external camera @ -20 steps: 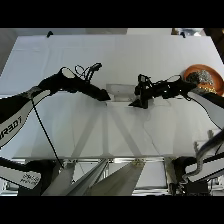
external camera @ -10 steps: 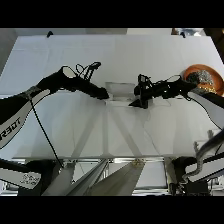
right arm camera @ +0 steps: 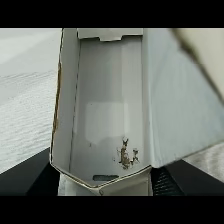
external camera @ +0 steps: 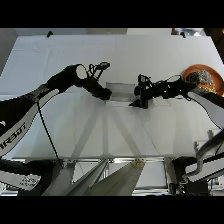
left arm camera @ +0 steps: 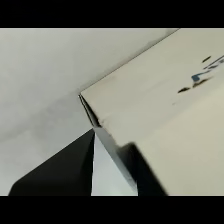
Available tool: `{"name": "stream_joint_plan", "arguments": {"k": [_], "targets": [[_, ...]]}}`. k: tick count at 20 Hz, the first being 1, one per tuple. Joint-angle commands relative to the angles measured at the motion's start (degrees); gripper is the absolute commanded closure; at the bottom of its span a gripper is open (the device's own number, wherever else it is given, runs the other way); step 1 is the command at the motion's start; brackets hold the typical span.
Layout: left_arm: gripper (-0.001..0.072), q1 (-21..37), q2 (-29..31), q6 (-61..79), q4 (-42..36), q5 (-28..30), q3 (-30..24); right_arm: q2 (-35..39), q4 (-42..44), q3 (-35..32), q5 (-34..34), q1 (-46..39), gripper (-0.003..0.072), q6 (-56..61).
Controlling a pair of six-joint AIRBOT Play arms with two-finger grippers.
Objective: Fold the box and place the chain.
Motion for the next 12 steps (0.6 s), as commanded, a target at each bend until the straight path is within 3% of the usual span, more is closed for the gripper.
{"name": "stream_joint_plan", "arguments": {"k": [1,3,9,11,12], "targets": [[0.0504,-3.1,-0.3,-8.0,6.4,-0.2,1.7,0.0,0.0,0.0,0.0,0.0,0.0148,0.0],[0.0555,-4.1,-0.5,-13.1,10.1,-0.4,2.6,0.0,0.0,0.0,0.0,0.0,0.0148,0.0],[0.0553,-5.5,-1.3,-25.9,12.9,-3.5,4.3,0.0,0.0,0.0,0.0,0.0,0.0148,0.0],[0.0539,-5.5,-1.2,-32.2,12.5,-3.6,4.5,0.0,0.0,0.0,0.0,0.0,0.0148,0.0],[0.0473,-5.8,-1.3,-33.8,12.8,-3.9,4.6,0.0,0.0,0.0,0.0,0.0,0.0148,0.0]]}}
